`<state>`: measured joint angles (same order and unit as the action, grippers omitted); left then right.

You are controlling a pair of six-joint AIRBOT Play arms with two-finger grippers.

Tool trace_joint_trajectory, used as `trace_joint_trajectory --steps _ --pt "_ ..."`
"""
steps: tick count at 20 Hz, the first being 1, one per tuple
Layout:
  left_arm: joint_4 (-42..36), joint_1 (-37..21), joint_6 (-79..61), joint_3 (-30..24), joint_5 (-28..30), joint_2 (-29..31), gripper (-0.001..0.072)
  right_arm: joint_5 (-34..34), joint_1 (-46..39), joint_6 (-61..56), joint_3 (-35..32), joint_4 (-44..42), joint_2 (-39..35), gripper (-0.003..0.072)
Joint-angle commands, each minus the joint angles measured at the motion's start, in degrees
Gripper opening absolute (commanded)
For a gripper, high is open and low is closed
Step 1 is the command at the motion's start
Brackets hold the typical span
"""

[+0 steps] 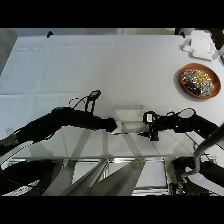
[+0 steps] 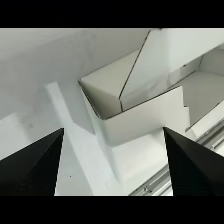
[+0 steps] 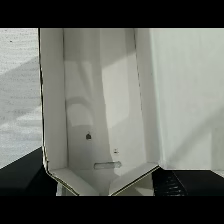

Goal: Fold the box and place the chain.

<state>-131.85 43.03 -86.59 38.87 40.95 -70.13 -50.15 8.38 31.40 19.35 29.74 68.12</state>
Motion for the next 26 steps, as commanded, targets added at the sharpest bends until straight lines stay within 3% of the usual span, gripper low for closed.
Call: trace_joint_trajectory --steps 1,10,16,18,26 --pt "5.22 2.29 8.59 4.63 1.14 -3.69 0.0689 0.00 0.00 -0.02 0.02 -0.02 -0.02 0.0432" --pt "17.66 4.85 26.71 10.49 5.40 -6.82 0.0688 0.00 0.00 -0.02 0.02 0.00 -0.02 0.0432" --pt "19.87 8.17 31.76 18.05 11.56 -14.51 0.0687 0.00 0.00 -0.02 0.02 -0.02 -0.02 0.0432" --pt "19.87 8.92 33.64 18.51 12.00 -15.69 0.0627 0.00 0.00 -0.02 0.02 0.00 -0.02 0.0432" --pt "17.81 7.23 30.73 19.06 12.59 -11.52 0.0631 -0.02 0.00 -0.02 0.02 -0.02 -0.02 0.0432"
